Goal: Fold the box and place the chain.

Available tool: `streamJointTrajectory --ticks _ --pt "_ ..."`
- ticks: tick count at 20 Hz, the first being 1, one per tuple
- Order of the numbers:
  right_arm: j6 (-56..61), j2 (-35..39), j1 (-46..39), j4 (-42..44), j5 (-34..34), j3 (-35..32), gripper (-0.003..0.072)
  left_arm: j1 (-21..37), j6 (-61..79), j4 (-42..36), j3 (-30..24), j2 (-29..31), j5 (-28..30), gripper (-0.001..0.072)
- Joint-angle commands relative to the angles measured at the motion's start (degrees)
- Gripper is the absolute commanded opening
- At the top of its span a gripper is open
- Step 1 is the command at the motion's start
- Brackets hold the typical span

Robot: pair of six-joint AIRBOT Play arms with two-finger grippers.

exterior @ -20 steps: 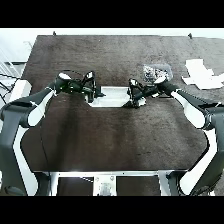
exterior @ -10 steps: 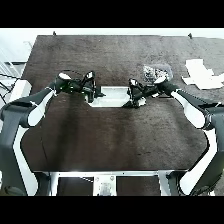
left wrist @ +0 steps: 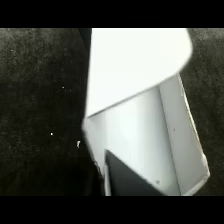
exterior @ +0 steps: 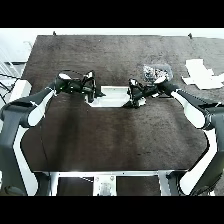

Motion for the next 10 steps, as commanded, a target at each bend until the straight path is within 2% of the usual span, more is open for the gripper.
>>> streamJointTrajectory --ticks 1,6,10 --pt "0.00 -0.04 0.02 0.02 0.00 0.00 0.0585 -0.02 -0.02 -2.51 0.00 0.20 -0.76 0.0345" --pt "0.00 -0.04 0.02 0.02 0.00 0.00 0.0585 0.94 -0.07 -3.34 0.11 0.22 -2.97 0.0345" --pt "0.00 -0.04 0.02 0.02 0.00 0.00 0.0585 5.33 -1.33 -3.61 2.62 0.24 -10.91 0.0345"
